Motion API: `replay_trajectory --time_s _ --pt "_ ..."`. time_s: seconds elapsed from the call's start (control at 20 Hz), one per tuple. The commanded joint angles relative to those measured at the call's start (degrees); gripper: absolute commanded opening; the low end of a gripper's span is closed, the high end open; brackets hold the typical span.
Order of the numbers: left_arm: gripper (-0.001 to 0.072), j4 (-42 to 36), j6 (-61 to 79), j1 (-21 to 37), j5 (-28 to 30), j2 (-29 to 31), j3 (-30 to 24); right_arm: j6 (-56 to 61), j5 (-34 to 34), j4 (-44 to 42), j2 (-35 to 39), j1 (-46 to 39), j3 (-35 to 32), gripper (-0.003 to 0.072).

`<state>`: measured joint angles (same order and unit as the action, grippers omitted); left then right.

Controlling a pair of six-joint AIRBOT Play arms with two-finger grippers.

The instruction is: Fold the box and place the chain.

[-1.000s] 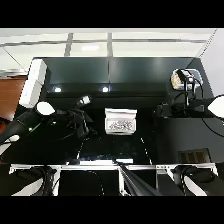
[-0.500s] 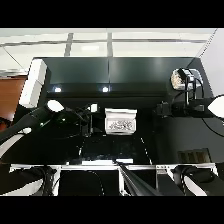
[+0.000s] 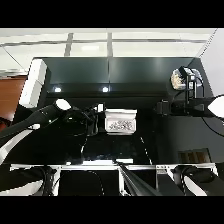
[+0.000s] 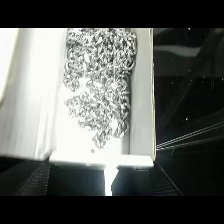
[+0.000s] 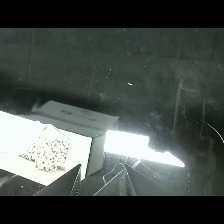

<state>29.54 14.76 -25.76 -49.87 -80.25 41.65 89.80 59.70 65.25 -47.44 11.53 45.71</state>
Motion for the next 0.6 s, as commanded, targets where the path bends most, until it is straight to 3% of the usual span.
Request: replay_trajectory --time_s 0.0,0.05,0.1,0.15,0.25,0.35,0.55 --pt "0.0701 -0.1 0.0 -1.3 1.9 -0.6 0.5 0.0 -1.7 -0.3 -0.4 0.5 0.0 0.0321" --pt "0.0614 -0.1 0.0 -1.4 1.7 -0.6 0.5 0.0 -3.4 -0.3 -0.9 1.2 0.0 0.0321" --pt "0.0460 -0.1 0.0 -1.4 1.6 -0.6 0.5 0.0 -5.6 -0.6 -1.5 2.2 0.0 0.0322" --pt "0.0364 -0.1 0.1 -1.4 1.6 -0.6 0.5 0.0 -9.2 -1.7 -2.7 3.4 0.0 0.0324" --pt "0.0361 -0.1 0.0 -1.4 1.6 -0.6 0.5 -0.2 -18.4 -6.3 -6.2 5.4 0.0 0.0631" --pt "0.0361 -0.1 0.0 -1.4 1.6 -0.6 0.5 -2.4 -22.6 -11.4 -11.7 6.0 0.0 0.0628" --pt "0.0361 -0.1 0.0 -1.4 1.4 -0.6 0.5 -24.2 -17.4 -19.2 -20.1 9.3 0.0 0.0622"
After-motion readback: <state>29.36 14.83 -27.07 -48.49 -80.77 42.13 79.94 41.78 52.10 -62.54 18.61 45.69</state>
